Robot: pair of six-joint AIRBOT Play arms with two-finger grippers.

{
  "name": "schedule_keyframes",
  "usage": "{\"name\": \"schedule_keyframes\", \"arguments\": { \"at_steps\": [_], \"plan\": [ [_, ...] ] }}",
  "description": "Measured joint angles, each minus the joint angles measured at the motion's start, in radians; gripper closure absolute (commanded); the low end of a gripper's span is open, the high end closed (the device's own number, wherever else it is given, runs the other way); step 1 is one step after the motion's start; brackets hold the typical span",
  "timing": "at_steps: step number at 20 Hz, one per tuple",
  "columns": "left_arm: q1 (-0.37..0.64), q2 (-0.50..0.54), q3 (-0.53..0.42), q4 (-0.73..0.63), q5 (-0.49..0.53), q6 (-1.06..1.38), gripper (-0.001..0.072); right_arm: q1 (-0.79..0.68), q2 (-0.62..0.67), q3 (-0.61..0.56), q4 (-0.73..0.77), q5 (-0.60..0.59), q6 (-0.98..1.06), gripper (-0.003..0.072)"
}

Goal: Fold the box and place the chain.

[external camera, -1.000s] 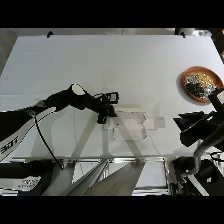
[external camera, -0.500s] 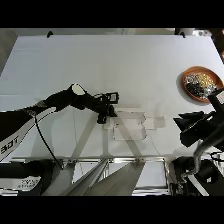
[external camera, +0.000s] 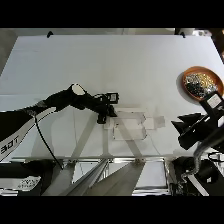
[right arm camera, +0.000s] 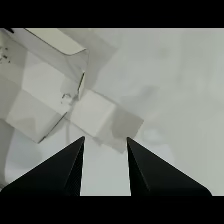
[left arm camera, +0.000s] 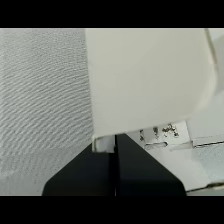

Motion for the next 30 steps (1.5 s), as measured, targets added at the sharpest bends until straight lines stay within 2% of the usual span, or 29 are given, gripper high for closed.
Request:
{"name": "schedule_keyframes", "arguments": {
  "at_steps": [2,4,7,15,24,27,28,29,30],
  "plan": [
    [0.0,0.0,0.0,0.0,-0.001,0.0,0.0698,0.0,-0.012,-0.04,0.029,0.001,-0.051,0.0354],
    [0.0,0.0,0.0,0.0,-0.002,0.0,0.0698,0.0,-0.035,-0.077,0.055,0.001,-0.111,0.0207],
    [0.0,0.0,0.0,0.0,-0.002,0.0,0.0698,0.0,-0.086,-0.105,0.083,-0.009,-0.197,0.0204],
    [0.0,0.0,0.0,0.0,-0.002,0.0,0.0698,0.0,-0.208,-0.122,0.11,-0.13,-0.408,0.0204],
    [0.0,0.0,0.0,0.0,-0.002,0.0,0.0698,0.0,-0.229,-0.124,0.204,-0.124,-0.599,0.0203],
    [0.0,0.0,0.0,0.0,-0.003,0.0,0.0698,0.0,-0.238,-0.126,0.212,-0.101,-0.663,0.0134],
    [0.0,0.0,0.0,0.0,-0.002,0.0,0.0698,0.0,-0.242,-0.126,0.214,-0.093,-0.678,0.0069],
    [0.0,0.0,0.0,0.0,-0.002,0.0,0.0698,0.0,-0.246,-0.129,0.216,-0.09,-0.687,0.0061],
    [0.0,0.0,0.0,0.0,-0.002,0.0,0.0698,0.0,-0.251,-0.134,0.217,-0.085,-0.695,0.002]
  ]
}}
